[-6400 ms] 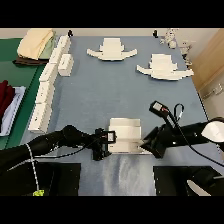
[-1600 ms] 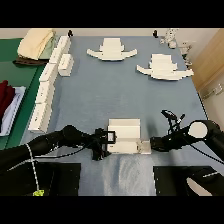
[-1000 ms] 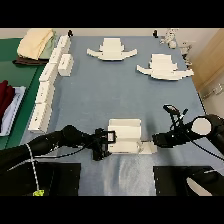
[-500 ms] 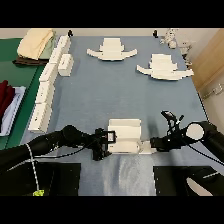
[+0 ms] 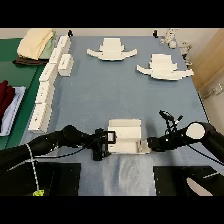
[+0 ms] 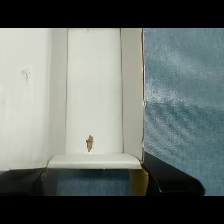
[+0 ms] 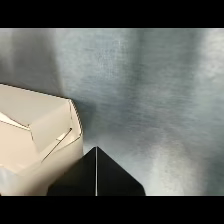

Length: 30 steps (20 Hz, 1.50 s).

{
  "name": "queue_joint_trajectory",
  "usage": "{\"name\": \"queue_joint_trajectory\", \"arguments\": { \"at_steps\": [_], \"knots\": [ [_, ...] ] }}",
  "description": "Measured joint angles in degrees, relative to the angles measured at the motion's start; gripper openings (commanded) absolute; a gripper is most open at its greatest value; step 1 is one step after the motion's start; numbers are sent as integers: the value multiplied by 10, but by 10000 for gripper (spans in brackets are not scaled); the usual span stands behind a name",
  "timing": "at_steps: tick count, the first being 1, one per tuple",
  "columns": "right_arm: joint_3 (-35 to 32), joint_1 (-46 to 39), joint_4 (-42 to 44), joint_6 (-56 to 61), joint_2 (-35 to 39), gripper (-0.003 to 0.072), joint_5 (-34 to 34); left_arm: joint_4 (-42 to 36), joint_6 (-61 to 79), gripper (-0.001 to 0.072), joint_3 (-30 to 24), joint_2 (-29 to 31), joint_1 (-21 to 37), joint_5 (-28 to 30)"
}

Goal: Fold the box.

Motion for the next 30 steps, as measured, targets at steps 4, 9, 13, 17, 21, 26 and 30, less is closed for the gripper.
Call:
{"name": "queue_joint_trajectory", "arguments": {
  "at_steps": [4,9,13,17,21,26,30],
  "knots": [
    [20,0,8,-3,7,83,5,0,0,452,0,0,0,2],
    [39,0,21,-5,13,267,18,1,0,453,0,0,0,0],
    [43,0,57,-14,14,373,21,1,0,453,0,0,0,1],
    [44,3,73,-18,11,373,23,1,0,453,0,0,0,1],
    [44,29,79,-19,-14,371,10,1,0,453,0,0,0,1],
    [79,104,9,59,-58,368,-17,1,0,453,0,0,0,1],
    [134,203,-122,205,-106,333,-14,1,0,453,0,0,0,1]
  ]
}}
